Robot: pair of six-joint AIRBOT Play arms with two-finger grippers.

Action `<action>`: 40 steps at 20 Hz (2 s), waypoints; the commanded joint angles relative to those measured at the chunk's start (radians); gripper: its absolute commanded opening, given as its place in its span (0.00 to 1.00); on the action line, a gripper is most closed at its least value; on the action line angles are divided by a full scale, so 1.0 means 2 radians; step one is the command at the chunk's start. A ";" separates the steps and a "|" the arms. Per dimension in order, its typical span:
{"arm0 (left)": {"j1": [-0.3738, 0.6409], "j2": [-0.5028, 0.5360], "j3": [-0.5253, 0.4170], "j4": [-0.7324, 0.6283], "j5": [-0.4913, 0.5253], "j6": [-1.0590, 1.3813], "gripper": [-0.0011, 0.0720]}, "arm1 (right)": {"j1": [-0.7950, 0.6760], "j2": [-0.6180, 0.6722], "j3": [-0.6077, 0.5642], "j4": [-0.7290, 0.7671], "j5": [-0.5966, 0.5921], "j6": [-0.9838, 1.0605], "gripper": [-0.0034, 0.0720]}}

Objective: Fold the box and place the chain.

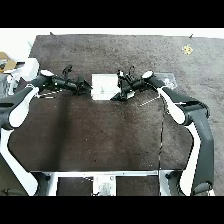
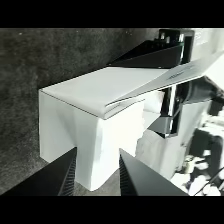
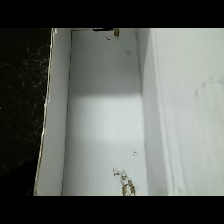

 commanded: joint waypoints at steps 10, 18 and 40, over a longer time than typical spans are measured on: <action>-0.055 0.000 0.111 0.219 -0.012 -0.173 0.41 | 0.000 0.000 0.000 0.000 0.000 0.000 0.63; -0.093 -0.002 0.145 0.314 -0.007 -0.251 0.41 | 0.000 0.000 0.000 0.000 0.000 0.000 0.63; -0.217 -0.043 0.230 0.609 -0.059 -0.429 0.41 | 0.000 0.000 0.000 0.000 0.000 0.000 0.63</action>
